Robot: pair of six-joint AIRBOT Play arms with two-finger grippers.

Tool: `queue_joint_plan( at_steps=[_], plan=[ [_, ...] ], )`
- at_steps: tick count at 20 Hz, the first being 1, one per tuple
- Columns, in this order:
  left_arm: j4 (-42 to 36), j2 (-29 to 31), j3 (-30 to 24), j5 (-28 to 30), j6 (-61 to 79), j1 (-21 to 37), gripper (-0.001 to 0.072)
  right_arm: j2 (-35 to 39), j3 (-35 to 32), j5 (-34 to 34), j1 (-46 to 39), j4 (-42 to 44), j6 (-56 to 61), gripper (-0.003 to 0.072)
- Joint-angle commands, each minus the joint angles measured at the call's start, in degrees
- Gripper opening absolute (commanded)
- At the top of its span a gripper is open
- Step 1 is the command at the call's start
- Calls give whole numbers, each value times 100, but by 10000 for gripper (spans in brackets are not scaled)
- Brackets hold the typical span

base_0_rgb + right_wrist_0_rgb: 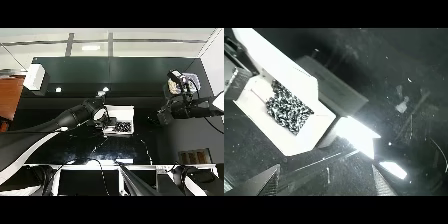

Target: Fold the box and place the chain.

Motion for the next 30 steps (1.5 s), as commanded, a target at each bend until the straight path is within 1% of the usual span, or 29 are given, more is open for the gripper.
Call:
queue_joint_plan(
  at_steps=[1,2,3,4,7,9,10,12,13,14,16,18,20,23,25,27,29,30],
  plan=[
    [-17,7,7,-83,149,4,202,7,-9,33,-26,-70,66,705],
    [-17,24,7,-92,190,4,445,7,-9,28,-26,-70,76,705],
    [-20,52,7,-114,190,4,608,7,-9,22,-26,-70,83,705],
    [-20,94,9,-151,188,4,628,7,-9,22,-26,-72,83,705],
    [37,291,111,-409,531,15,630,7,-9,-33,-26,-79,81,705],
    [-415,579,170,-621,1631,103,630,7,-9,-68,-26,-98,81,705],
    [-452,789,168,-835,2135,160,630,7,-9,-79,-26,-120,76,705],
    [-404,1228,140,-1467,3156,376,643,7,-9,-138,-28,-352,79,705],
    [-404,1491,90,-1812,3536,546,688,7,-9,-164,-28,-457,79,705],
    [-446,1759,4,-2052,3823,734,715,7,-9,-162,-31,-505,105,705],
    [-647,2297,-122,-2509,4715,1290,715,7,-9,-186,-37,-501,234,705],
    [-1027,2739,-164,-2778,5707,2107,715,7,-9,-251,-37,-503,229,706],
    [-2168,3064,-173,-2865,7239,3206,708,7,-9,-337,-37,-501,232,705],
    [-3368,3217,-170,-2632,7901,4935,704,7,-9,-328,-37,-501,227,705],
    [-3932,3171,-168,-2288,8570,5744,704,7,-9,-323,-37,-542,227,705],
    [-4041,3071,-170,-1982,9715,6074,704,7,-9,-330,-37,-540,229,704],
    [-4054,2927,-170,-1661,10570,6076,704,7,-9,-313,-37,-542,229,705],
    [-4050,2828,-170,-1615,10852,6037,704,7,-9,-315,-37,-542,232,705]
  ],
)
